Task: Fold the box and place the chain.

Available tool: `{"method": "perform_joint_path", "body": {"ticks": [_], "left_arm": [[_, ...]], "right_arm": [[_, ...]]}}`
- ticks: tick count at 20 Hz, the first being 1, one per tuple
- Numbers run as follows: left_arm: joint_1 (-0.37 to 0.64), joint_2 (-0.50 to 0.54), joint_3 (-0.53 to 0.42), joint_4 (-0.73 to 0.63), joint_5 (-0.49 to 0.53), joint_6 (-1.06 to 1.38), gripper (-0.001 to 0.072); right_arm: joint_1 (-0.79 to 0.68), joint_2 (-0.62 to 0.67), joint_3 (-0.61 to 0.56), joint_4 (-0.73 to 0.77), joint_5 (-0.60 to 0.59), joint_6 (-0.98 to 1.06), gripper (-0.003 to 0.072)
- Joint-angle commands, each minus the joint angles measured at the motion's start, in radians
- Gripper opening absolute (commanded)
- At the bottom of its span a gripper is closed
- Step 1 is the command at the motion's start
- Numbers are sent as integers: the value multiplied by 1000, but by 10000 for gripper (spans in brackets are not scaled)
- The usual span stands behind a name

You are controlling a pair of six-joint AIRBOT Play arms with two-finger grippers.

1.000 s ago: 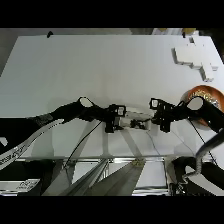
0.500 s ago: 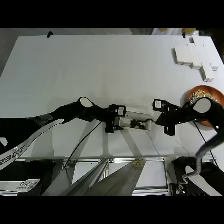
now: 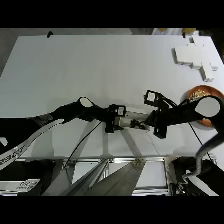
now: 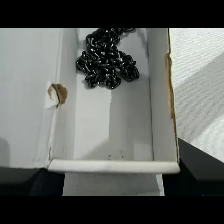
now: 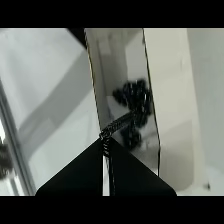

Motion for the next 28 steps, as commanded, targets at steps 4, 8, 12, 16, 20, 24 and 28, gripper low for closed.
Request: {"method": "perform_joint_path", "body": {"ticks": [4,8,12,16,20,24,28], "left_arm": [[0,0,0,0,0,0,390],[0,0,0,0,0,0,390],[0,0,0,0,0,0,390],[0,0,0,0,0,0,390],[0,0,0,0,0,0,390],[-1,0,0,0,0,0,390],[-1,0,0,0,0,0,390]], "right_arm": [[111,-81,10,188,-282,86,13],[165,-134,10,214,-305,86,14],[167,-151,10,184,-305,87,29],[167,-129,48,110,-277,87,118],[63,-103,187,60,-85,94,116],[-172,-98,205,-23,53,94,115],[-296,-106,171,-187,-5,73,92]]}}
